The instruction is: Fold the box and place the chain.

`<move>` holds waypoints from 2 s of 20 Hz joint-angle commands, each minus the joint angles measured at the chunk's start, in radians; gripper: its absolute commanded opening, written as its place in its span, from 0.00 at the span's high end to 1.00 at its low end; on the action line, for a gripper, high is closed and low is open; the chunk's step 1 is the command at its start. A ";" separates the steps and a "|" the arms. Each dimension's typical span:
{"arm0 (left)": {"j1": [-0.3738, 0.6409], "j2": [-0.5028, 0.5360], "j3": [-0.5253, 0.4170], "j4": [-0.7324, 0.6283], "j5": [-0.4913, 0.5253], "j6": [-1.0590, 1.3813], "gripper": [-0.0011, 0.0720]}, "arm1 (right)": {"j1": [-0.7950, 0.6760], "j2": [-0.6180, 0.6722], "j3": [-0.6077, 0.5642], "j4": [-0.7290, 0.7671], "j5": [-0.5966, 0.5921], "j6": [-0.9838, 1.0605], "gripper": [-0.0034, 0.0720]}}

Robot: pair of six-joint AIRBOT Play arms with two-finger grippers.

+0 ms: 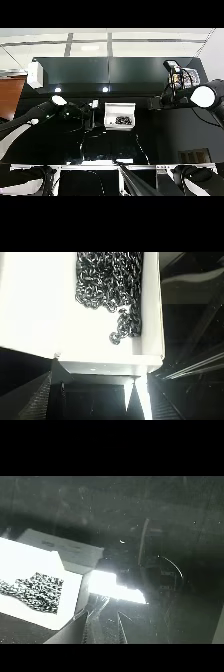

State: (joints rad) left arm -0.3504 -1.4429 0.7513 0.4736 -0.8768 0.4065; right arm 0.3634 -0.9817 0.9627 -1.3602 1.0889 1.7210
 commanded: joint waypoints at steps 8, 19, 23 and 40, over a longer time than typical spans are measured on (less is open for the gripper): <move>-0.044 -0.002 0.002 0.032 0.039 -0.022 0.01 | 0.000 0.000 0.000 -0.005 -0.018 0.000 0.66; -0.047 -0.002 0.002 0.008 0.001 -0.100 0.01 | 0.000 0.000 0.000 -0.005 -0.018 -0.001 0.66; -0.047 -0.002 0.002 -0.029 0.001 -0.099 0.01 | 0.000 0.000 0.000 -0.005 -0.018 -0.001 0.66; -0.077 -0.004 0.002 -0.063 0.028 -0.019 0.32 | -0.006 -0.123 -0.039 0.150 -0.409 -0.064 0.08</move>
State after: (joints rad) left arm -0.4267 -1.4464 0.7525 0.4072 -0.8505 0.3859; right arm 0.3599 -1.0447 0.9283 -1.3151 0.8230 1.7081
